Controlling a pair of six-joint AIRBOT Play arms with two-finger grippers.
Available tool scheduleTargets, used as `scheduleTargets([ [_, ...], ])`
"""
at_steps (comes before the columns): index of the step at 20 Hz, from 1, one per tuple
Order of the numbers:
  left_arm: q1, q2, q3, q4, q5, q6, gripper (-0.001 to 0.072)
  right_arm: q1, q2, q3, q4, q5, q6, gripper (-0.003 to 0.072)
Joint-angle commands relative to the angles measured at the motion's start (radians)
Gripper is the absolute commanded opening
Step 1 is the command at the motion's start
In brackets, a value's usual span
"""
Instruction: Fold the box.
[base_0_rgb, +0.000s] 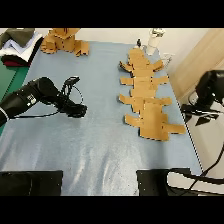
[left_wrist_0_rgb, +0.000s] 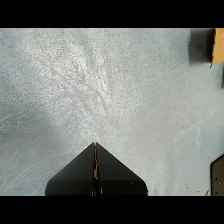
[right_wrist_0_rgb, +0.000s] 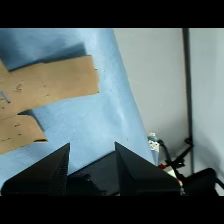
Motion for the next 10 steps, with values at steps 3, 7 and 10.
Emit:
scheduleTargets([
  [3, 0.000, 0.000, 0.000, 0.000, 0.000, 0.000, 0.0013, -0.250, 0.037, -0.170, 0.300, 0.177, -0.258, 0.0449],
  [7, 0.000, 0.000, 0.000, 0.000, 0.000, 0.000, 0.0013, -0.340, 0.022, -0.222, 0.393, 0.280, -0.401, 0.0448],
  [10, 0.000, 0.000, 0.000, 0.000, 0.000, 0.000, 0.0013, -0.379, -0.019, -0.223, 0.395, 0.308, -0.417, 0.0448],
])
